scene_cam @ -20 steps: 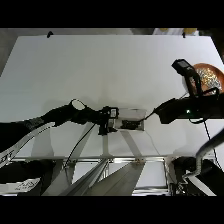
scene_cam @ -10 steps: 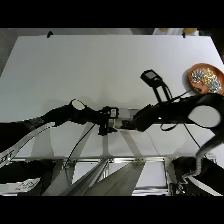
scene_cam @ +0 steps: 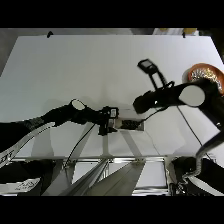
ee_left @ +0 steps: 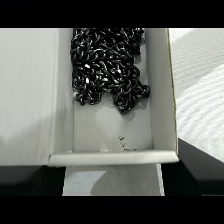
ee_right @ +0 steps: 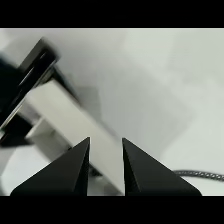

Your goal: Fold the box and place the chain.

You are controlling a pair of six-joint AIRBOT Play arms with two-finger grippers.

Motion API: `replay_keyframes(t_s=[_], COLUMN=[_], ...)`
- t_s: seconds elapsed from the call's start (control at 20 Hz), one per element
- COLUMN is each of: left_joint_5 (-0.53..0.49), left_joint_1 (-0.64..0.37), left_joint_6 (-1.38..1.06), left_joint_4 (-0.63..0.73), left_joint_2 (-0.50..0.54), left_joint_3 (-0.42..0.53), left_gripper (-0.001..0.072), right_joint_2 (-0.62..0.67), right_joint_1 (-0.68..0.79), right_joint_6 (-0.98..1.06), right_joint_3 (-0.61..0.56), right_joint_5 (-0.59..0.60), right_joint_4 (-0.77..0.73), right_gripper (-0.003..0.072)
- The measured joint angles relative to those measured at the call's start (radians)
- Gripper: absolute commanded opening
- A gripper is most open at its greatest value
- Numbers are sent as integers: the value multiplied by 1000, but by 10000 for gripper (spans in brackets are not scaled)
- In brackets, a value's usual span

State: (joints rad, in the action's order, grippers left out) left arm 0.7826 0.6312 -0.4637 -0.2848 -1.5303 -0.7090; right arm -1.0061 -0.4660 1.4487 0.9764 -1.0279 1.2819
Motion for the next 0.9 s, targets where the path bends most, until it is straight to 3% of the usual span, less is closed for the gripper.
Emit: replay_keyframes(t_s=[0.05,0.25,0.35,0.45,0.65,0.9], left_joint_5=[0,0,0,0,0,0], left_joint_1=[0,0,0,0,0,0], left_joint_6=[0,0,0,0,0,0], left_joint_4=[0,0,0,0,0,0], left_joint_2=[0,0,0,0,0,0], left_joint_3=[0,0,0,0,0,0], left_gripper=[210,210,210,210,210,210], right_joint_2=[-4,-50,-71,-82,-94,-141], right_joint_1=[42,211,276,316,348,358], right_joint_6=[-3,-8,-7,-7,-4,44], right_joint_3=[16,19,-24,-86,-198,-244], right_joint_5=[5,-34,-40,-19,54,98], right_joint_4=[19,122,154,178,203,211], right_gripper=[39,42,114,291,299,300])
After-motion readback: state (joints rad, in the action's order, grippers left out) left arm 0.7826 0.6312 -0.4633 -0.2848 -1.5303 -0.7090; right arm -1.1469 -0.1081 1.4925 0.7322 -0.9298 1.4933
